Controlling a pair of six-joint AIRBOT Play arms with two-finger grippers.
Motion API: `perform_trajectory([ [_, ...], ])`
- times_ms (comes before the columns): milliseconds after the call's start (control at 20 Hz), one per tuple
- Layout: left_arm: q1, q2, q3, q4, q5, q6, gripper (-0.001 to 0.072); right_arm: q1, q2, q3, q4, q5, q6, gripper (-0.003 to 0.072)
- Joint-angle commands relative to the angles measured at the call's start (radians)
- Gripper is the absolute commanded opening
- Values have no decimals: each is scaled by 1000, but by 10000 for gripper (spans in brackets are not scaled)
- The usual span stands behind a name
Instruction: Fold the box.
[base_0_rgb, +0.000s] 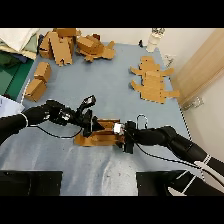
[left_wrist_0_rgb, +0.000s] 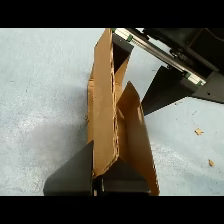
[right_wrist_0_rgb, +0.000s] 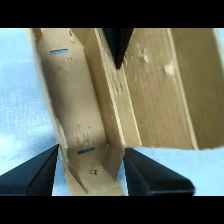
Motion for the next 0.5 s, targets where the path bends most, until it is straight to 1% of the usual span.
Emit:
perform_trajectory([
  [0, 0, 1, 0, 1, 1, 0, 15, -70, -2, 4, 127, -73, -142, 613],
  [100, 0, 1, 0, 1, 1, 0, 15, -86, -8, 4, 140, -96, -173, 613],
  [450, 0, 1, 0, 1, 1, 0, 15, -94, -88, 30, 175, -101, -238, 613],
])
